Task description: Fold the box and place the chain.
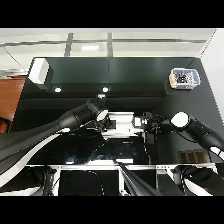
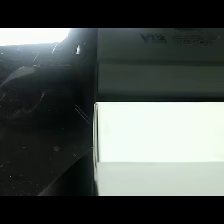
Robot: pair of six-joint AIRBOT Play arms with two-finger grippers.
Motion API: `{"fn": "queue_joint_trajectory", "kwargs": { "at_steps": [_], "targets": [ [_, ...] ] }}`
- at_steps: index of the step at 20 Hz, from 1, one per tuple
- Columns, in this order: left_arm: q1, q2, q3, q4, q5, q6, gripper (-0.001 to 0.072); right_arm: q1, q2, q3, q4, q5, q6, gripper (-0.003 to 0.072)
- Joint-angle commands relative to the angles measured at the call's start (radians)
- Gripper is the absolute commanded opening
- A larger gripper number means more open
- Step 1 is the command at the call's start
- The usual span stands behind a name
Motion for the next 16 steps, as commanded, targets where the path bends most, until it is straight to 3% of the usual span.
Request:
{"fn": "queue_joint_trajectory", "kwargs": {
  "at_steps": [1, 6, 10, 11, 12, 13, 14, 15, 16],
  "targets": [
    [0.001, 0.001, 0.000, -0.001, 0.001, 0.000, 0.0026, 0.016, 0.002, 0.000, 0.038, -0.003, 0.002, 0.0228],
    [0.001, 0.001, 0.000, -0.002, 0.002, 0.010, 0.0027, 0.036, -0.071, 0.000, 0.262, -0.027, 0.002, 0.0228],
    [0.001, 0.001, 0.000, -0.002, 0.002, 0.010, 0.0026, 0.046, -0.139, 0.000, 0.310, -0.036, 0.006, 0.0229],
    [0.001, 0.001, 0.000, -0.001, 0.002, 0.010, 0.0026, 0.046, -0.142, 0.000, 0.313, -0.042, 0.016, 0.0275],
    [0.001, 0.001, 0.000, -0.002, 0.002, 0.010, 0.0026, 0.046, -0.142, 0.000, 0.325, -0.047, 0.020, 0.0455],
    [0.001, 0.001, 0.000, -0.002, 0.002, 0.010, 0.0026, 0.046, -0.142, 0.000, 0.323, -0.044, 0.023, 0.0418],
    [0.001, 0.001, 0.000, -0.002, 0.002, 0.010, 0.0026, 0.046, -0.142, 0.000, 0.320, -0.042, 0.046, 0.0218],
    [0.001, 0.001, 0.000, -0.005, 0.002, 0.010, 0.0026, 0.046, -0.142, 0.000, 0.321, -0.046, 0.055, 0.0327],
    [0.001, 0.001, 0.000, -0.008, 0.002, 0.015, 0.0027, 0.046, -0.142, 0.000, 0.320, -0.046, 0.066, 0.0373]
  ]
}}
